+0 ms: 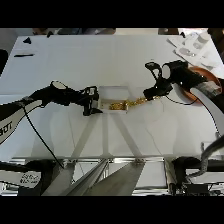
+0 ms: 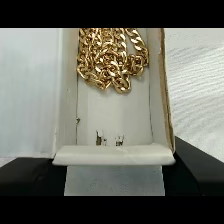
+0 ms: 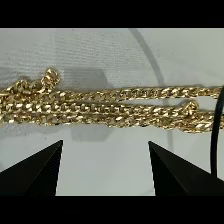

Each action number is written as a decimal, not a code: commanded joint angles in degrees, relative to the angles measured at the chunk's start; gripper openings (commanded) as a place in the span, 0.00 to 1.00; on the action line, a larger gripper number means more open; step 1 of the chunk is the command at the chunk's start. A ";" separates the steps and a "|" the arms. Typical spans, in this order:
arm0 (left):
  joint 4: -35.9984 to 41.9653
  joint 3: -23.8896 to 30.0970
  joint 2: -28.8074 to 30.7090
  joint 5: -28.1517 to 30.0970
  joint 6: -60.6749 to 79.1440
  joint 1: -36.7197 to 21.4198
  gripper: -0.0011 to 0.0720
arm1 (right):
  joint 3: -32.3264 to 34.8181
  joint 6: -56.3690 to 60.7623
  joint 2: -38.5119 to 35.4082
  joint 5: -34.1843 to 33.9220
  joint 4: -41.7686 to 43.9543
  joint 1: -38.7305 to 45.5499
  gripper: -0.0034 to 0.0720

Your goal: Fold the box and place the chain.

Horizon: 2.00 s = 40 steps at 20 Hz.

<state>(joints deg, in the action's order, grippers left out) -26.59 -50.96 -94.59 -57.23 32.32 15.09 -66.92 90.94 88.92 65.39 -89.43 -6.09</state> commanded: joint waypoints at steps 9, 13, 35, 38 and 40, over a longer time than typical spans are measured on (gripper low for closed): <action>-0.02 0.00 0.04 0.00 -0.02 0.02 0.49 | 0.02 31.15 3.26 -6.71 0.33 0.13 0.83; -0.02 0.00 0.04 0.02 0.00 0.02 0.49 | 0.02 32.26 5.55 -6.51 0.28 -0.28 0.69; -0.02 0.00 0.07 0.02 0.00 0.02 0.49 | 0.02 19.85 -12.98 -2.69 -5.07 -14.97 0.06; 0.00 0.00 0.07 0.02 0.00 0.02 0.49 | 0.02 18.03 -14.67 -1.73 -5.05 -19.85 0.06; 0.00 0.00 0.07 0.00 0.00 0.02 0.49 | 0.02 17.38 -15.10 -2.01 -5.01 -23.15 0.06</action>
<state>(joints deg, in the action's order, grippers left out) -26.59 -50.96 -94.56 -57.23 32.29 15.11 -66.87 110.30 75.24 62.78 -94.32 -24.99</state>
